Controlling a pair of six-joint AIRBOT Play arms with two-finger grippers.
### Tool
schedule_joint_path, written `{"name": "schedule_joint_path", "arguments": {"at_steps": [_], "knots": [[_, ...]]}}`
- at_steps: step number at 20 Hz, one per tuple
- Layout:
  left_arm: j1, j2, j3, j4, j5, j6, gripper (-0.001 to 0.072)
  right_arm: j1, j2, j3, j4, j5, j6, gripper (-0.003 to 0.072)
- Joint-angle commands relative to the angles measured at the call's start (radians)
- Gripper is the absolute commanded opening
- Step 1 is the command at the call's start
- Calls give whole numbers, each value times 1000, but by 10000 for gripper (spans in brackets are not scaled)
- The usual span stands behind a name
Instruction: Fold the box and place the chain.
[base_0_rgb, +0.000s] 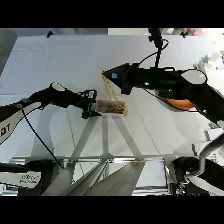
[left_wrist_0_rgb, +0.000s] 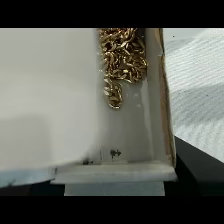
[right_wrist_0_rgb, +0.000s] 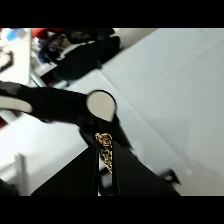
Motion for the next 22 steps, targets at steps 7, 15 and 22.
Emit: {"name": "schedule_joint_path", "arguments": {"at_steps": [7, 15, 22], "knots": [[0, 0, 0, 0, 0, 0, 276, 1, -5, -82, -780, 87, 422, 9], [0, 0, 0, 0, 0, 0, 276, 0, -5, -95, -847, 125, 360, 201], [0, 0, 0, 0, 0, 0, 276, -89, -5, -132, -984, 197, 37, 355]]}}
